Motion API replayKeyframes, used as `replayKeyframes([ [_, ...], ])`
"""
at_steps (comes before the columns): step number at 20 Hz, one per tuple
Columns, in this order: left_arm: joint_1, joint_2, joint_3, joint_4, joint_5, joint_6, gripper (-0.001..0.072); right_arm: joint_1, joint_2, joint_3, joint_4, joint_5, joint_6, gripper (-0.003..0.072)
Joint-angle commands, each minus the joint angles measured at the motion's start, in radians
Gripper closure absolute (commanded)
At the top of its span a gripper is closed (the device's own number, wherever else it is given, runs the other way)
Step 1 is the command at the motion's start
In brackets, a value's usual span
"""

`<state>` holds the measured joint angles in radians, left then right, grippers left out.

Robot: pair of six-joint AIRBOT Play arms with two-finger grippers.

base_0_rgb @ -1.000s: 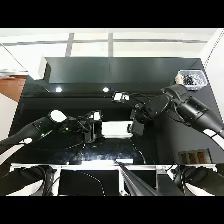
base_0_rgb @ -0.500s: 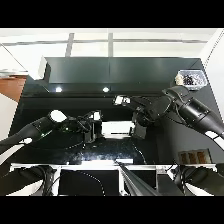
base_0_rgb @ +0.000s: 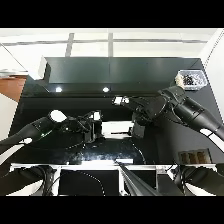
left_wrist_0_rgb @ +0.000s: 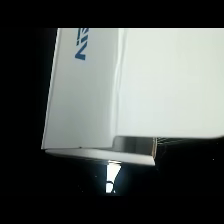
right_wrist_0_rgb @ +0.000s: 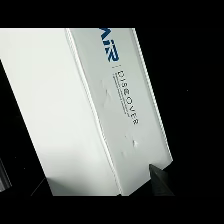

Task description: Fold the box and place the chain.

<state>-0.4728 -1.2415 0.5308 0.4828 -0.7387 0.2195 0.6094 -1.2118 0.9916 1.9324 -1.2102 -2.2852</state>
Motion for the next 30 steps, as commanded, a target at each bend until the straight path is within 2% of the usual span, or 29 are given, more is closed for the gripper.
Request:
replayKeyframes([
  [1, 0.0, -0.001, 0.001, 0.0, 0.0, 0.0, 0.0429, -0.001, -0.027, 0.0, -0.007, 0.028, 0.007, -0.0009],
  [4, 0.0, -0.001, 0.001, 0.0, 0.001, 0.0, 0.0429, -0.001, -0.031, 0.003, -0.007, 0.04, -0.007, -0.0009],
  [10, 0.0, -0.001, 0.001, 0.0, 0.002, 0.0, 0.043, -0.014, 0.021, 0.087, 0.008, -0.139, 0.027, -0.001],
  [12, 0.0, -0.001, 0.001, 0.0, 0.002, 0.0, 0.043, -0.065, 0.081, 0.091, 0.027, -0.18, 0.045, -0.001],
  [14, 0.0, -0.001, 0.001, 0.0, 0.002, 0.0, 0.043, -0.183, 0.146, 0.09, 0.089, -0.203, 0.061, -0.001],
  [16, -0.001, -0.001, 0.001, 0.0, 0.002, 0.0, 0.043, -0.391, 0.185, 0.078, 0.228, -0.2, 0.046, -0.001],
  [17, -0.001, -0.001, 0.001, 0.0, 0.002, 0.0, 0.0429, -0.495, 0.186, 0.043, 0.359, -0.179, 0.007, -0.001],
  [19, -0.001, -0.001, 0.001, 0.0, 0.002, 0.0, 0.043, -0.641, 0.168, -0.103, 0.62, -0.134, -0.119, -0.001],
  [21, -0.001, -0.001, 0.001, 0.0, 0.002, 0.0, 0.043, -0.607, 0.122, -0.2, 0.623, -0.08, -0.211, -0.001],
  [25, -0.001, -0.001, 0.001, 0.0, 0.002, 0.0, 0.043, -0.396, 0.038, -0.208, 0.557, 0.056, -0.308, -0.001],
  [30, -0.001, -0.001, 0.001, 0.0, 0.002, 0.0, 0.043, -0.373, 0.007, -0.208, 0.5, 0.027, -0.332, -0.001],
])
